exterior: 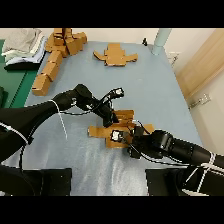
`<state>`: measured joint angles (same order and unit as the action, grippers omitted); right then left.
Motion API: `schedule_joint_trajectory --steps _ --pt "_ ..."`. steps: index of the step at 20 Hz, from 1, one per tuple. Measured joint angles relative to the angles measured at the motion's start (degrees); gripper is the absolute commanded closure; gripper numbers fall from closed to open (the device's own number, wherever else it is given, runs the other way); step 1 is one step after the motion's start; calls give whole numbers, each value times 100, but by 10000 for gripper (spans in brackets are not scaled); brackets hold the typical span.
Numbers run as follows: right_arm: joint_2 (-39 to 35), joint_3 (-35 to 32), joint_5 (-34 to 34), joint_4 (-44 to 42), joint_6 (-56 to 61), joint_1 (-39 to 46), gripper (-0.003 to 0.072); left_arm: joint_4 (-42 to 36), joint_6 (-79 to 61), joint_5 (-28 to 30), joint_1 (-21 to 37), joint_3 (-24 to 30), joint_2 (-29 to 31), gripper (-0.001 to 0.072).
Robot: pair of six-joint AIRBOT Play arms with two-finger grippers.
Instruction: Fold the box.
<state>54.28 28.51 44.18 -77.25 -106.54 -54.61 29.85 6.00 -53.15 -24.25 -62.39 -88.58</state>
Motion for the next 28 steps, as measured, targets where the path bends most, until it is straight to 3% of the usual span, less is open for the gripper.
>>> schedule_joint_trajectory --steps 12,20,28 --pt "-22 0 9 402 319 -4 126 -2 0 2 0 0 0 697" --pt "-564 50 66 577 564 -2 126 -4 -2 9 0 0 0 697" --pt "-699 50 74 1333 1270 4 126 -4 0 9 0 0 0 697"
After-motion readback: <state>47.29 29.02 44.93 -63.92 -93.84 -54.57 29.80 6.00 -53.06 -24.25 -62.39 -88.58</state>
